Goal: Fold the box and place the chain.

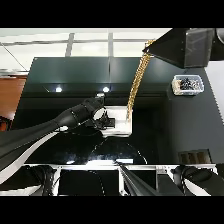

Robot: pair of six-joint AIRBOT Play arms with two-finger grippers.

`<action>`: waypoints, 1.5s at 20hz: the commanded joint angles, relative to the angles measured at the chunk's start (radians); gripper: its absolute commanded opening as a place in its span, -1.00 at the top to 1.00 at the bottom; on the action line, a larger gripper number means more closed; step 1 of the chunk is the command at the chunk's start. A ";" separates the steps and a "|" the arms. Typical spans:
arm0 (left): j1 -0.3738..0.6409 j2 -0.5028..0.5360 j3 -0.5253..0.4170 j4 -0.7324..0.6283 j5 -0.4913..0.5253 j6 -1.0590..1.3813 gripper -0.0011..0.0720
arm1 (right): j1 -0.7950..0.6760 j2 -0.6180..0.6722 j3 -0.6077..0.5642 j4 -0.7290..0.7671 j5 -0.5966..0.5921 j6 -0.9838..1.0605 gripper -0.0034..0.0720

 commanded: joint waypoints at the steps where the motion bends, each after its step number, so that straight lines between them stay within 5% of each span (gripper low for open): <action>1: 0.000 0.000 0.000 0.000 0.000 0.000 0.90 | 0.002 -0.012 -0.003 -0.016 -0.003 0.003 0.90; 14: 0.000 0.000 0.000 0.000 0.000 0.000 0.90 | -0.068 -0.014 -0.027 -0.166 0.096 0.045 0.91; 24: 0.000 0.000 0.000 0.001 0.000 0.000 0.90 | -0.102 -0.014 -0.027 0.022 0.151 0.009 0.91; 30: 0.000 0.000 0.000 0.001 0.000 0.000 0.89 | -0.101 -0.017 -0.027 0.164 0.087 -0.018 0.91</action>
